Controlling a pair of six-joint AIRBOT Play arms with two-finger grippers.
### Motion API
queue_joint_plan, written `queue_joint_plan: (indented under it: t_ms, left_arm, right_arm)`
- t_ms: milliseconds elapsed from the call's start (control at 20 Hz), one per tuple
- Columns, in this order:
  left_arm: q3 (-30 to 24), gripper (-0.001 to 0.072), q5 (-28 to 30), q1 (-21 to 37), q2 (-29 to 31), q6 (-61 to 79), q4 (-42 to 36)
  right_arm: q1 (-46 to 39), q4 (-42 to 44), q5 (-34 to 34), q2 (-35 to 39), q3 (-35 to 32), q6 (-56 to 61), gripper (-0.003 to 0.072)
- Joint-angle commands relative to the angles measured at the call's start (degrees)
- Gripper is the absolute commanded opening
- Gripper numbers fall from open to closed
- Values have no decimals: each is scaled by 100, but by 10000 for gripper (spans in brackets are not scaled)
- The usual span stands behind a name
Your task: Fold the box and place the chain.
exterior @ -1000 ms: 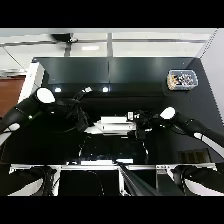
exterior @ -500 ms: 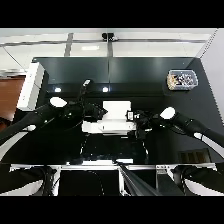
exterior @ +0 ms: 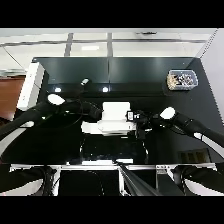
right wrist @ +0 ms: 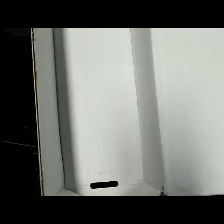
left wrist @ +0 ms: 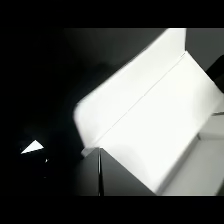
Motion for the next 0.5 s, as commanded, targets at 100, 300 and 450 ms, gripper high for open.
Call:
queue_joint_plan:
  t_ms: [100, 300, 450]
  left_arm:
    - [-433, 31, -450, 363, 1561, -579, 1425]
    - [-1084, 58, -1036, 291, 1681, 2520, 1082]
    - [-1091, 703, -540, 31, 1456, 3790, 1311]
  right_arm:
    - [4, 2, -2, 0, -2, 2, 166]
    - [4, 2, -2, 0, -2, 2, 165]
    - [4, 2, -2, 0, -2, 2, 166]
